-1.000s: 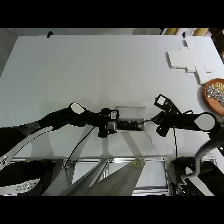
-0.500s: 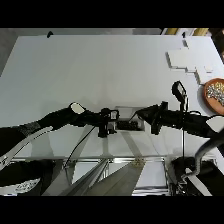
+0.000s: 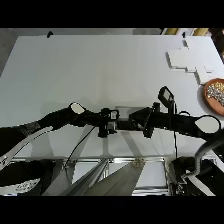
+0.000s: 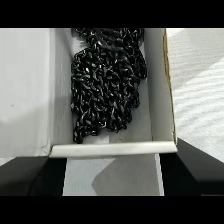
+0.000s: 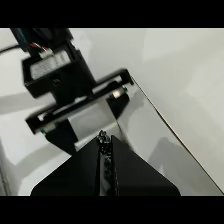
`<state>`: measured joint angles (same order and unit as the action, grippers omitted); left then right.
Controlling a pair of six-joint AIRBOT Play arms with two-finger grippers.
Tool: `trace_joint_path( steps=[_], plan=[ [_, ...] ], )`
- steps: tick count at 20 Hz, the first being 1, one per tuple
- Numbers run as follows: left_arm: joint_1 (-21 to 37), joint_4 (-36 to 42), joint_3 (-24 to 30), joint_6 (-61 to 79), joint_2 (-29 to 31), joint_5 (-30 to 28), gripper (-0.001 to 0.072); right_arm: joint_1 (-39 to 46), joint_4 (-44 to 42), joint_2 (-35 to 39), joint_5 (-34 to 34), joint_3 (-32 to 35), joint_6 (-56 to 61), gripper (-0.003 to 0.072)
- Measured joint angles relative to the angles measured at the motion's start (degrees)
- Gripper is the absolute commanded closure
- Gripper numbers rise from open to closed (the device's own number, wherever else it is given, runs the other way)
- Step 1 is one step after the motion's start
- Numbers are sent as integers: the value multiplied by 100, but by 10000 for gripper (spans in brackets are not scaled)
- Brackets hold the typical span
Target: Fold the box and place the chain.
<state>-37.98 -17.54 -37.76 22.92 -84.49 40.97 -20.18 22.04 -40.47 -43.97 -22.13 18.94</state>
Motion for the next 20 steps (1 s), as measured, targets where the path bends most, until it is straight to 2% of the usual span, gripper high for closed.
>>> trace_joint_path(
  steps=[1,2,3,4,6,7,8,9,11,14,17,20],
  plan=[
    [0,0,0,0,0,0,617,-15,81,-129,33,0,2,598],
    [0,0,0,0,0,0,617,-22,136,-240,44,-9,4,492],
    [0,0,0,-2,0,0,617,-28,212,-348,39,-44,4,458],
    [0,0,0,0,0,0,617,-33,299,-442,-4,-129,4,458],
    [0,0,0,-2,0,0,617,-37,682,-640,-378,-494,4,469],
    [0,0,0,-2,0,0,617,-39,957,-769,-645,-769,15,537],
    [0,0,0,-2,0,0,617,-39,1276,-925,-907,-1097,87,649],
    [0,0,0,0,0,0,617,-39,1635,-1139,-1176,-1497,225,668],
    [0,0,0,-2,0,0,617,-39,2243,-1655,-1611,-2306,509,668],
    [0,0,0,-2,0,0,617,-39,2791,-2496,-1884,-3244,909,668],
    [0,0,0,0,0,0,617,-50,3106,-3084,-2037,-3654,1115,668],
    [0,0,0,-2,0,0,617,-52,3230,-3292,-2288,-3781,1172,666]
  ],
)
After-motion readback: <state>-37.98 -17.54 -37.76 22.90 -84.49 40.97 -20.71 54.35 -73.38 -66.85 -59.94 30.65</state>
